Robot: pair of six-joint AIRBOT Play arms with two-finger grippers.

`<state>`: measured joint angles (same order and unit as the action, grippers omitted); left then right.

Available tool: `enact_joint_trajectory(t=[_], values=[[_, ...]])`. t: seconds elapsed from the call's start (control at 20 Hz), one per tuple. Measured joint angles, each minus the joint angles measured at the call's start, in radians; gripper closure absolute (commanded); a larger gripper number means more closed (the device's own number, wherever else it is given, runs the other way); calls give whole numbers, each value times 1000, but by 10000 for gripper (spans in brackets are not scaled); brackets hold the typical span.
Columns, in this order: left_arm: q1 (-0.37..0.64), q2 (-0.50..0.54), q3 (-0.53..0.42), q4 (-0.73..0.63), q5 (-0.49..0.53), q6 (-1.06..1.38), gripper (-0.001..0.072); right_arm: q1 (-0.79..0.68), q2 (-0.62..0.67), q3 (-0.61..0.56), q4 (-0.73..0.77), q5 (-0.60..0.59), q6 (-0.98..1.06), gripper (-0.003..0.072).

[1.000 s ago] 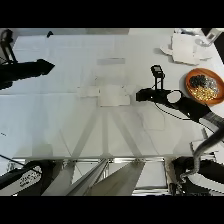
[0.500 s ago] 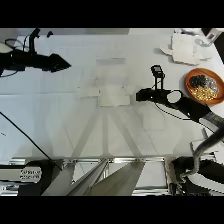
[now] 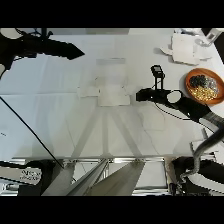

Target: Fold the box and place the chain.

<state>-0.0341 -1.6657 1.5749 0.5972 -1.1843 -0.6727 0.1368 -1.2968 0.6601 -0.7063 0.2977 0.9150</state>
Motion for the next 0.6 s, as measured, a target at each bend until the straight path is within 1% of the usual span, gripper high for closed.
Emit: enact_joint_trajectory(t=[0.1,0.15,0.25,0.4,0.6], values=[[-35,-32,5,-9,-40,114,183,0,0,0,0,0,0,676],[-50,-50,6,-7,-59,154,211,0,0,0,0,0,0,676],[-77,-85,8,-6,-89,208,214,0,0,0,0,0,0,676],[-105,-131,9,-4,-121,224,213,0,0,0,0,0,0,676],[-117,-177,10,-14,-134,194,214,0,0,0,0,0,0,676]])
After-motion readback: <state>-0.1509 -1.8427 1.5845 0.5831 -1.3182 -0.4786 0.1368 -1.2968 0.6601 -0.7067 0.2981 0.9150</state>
